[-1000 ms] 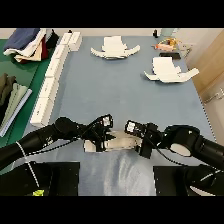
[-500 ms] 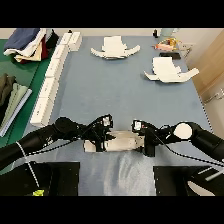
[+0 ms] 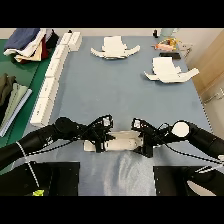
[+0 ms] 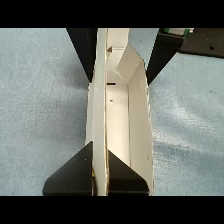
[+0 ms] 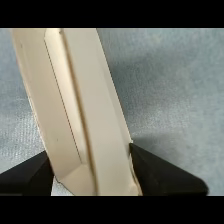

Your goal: Fold the box.

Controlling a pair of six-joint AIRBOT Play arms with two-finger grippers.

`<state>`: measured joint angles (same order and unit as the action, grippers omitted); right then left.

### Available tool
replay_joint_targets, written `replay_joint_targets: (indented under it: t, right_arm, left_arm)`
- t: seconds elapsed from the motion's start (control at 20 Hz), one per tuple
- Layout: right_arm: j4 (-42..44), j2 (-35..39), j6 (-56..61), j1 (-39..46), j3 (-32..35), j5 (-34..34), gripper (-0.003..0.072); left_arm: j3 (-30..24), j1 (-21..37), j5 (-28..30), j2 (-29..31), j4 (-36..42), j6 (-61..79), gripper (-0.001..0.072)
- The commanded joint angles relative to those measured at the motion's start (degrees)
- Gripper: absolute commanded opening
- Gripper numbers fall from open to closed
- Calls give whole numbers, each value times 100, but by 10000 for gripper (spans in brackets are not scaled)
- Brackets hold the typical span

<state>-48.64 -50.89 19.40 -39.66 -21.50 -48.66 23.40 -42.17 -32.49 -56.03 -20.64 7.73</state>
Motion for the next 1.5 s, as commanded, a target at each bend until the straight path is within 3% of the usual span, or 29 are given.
replay_joint_targets:
  t: [0.0, 0.2, 0.3, 0.55, 0.8, 1.05, 1.45]
  right_arm:
    - [33, -15, 13, -9, 4, -79, 717]
    - [24, -17, 4, -9, 4, -74, 717]
    - [-9, -15, -361, -9, 15, -76, 645]
    - [50, -11, -1364, 37, 22, 26, 649]
    - [131, -11, -1523, 42, 114, 302, 649]
    - [841, -11, -1993, 42, 431, 833, 649]
    - [728, -13, -2011, 42, 540, 881, 645]
  left_arm:
    - [0, 2, 15, -4, 2, 0, 16]
    - [0, 2, 15, -4, 2, 0, 17]
    - [0, 2, 15, -4, 2, 0, 16]
    - [0, 2, 15, -4, 2, 0, 17]
    - [0, 2, 15, -4, 2, 0, 16]
    - [0, 2, 15, -4, 2, 0, 16]
    - [0, 0, 15, -4, 2, 0, 17]
